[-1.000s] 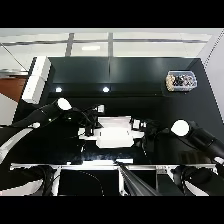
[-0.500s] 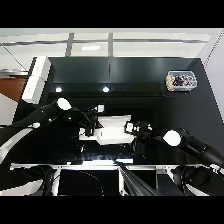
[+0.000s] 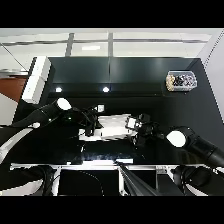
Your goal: Fold the box and place the chain.
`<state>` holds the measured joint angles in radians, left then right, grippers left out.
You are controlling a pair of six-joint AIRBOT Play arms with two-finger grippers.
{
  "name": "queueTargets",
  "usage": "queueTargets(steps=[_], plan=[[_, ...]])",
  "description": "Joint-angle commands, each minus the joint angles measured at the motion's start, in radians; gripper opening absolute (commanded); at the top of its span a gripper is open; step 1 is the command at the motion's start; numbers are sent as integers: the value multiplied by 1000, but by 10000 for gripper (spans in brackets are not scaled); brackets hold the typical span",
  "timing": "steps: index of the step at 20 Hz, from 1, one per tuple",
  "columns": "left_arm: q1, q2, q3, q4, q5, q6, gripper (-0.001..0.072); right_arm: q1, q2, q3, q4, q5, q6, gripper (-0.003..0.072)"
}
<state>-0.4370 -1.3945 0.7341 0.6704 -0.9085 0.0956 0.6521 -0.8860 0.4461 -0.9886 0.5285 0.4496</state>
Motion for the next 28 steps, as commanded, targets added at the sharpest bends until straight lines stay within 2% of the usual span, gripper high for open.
queueTargets(steps=[1,6,9,11,16,28], plan=[[-4,6,1,1,-11,2,27,-38,8,3,-41,25,17,699],[-41,29,5,26,49,12,27,-50,-19,3,-3,62,-50,698],[-67,29,5,125,50,13,27,-63,-28,3,1,50,-53,698],[-67,29,5,140,57,9,27,-89,-28,3,12,48,-54,698],[-68,29,5,139,71,9,27,-122,-39,3,201,98,-249,698],[-68,29,26,136,68,5,28,-122,-115,3,380,128,-450,698]])
